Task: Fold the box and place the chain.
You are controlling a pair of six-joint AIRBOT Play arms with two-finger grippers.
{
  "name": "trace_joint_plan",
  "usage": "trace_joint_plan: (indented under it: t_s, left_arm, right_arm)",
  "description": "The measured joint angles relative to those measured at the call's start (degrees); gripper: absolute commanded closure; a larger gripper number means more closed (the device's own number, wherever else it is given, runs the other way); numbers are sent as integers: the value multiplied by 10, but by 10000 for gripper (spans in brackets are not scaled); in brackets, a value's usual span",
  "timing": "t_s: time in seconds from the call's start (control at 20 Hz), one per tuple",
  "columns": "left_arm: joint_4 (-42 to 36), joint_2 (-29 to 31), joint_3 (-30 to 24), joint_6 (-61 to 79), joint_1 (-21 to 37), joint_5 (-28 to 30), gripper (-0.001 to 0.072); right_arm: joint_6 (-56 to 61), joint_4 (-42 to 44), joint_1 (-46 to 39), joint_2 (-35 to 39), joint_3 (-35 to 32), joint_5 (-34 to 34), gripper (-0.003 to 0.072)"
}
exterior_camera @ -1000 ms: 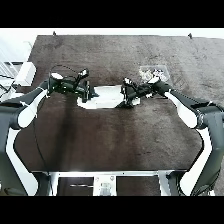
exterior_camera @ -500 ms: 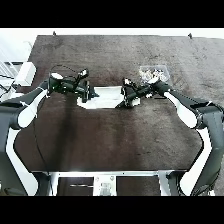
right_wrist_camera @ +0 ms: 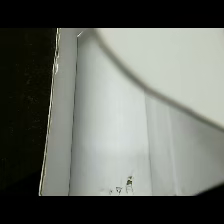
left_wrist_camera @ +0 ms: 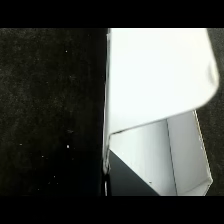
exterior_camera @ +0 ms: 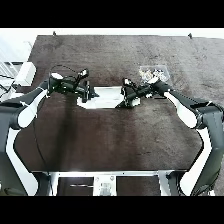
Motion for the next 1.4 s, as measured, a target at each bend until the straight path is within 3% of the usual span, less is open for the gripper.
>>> trace_joint_plan:
  t_s: [1.4]
  left_arm:
    - [0,0,0,0,0,0,690]
  right_arm:
    - [-41,2,0,-1,5,1,111]
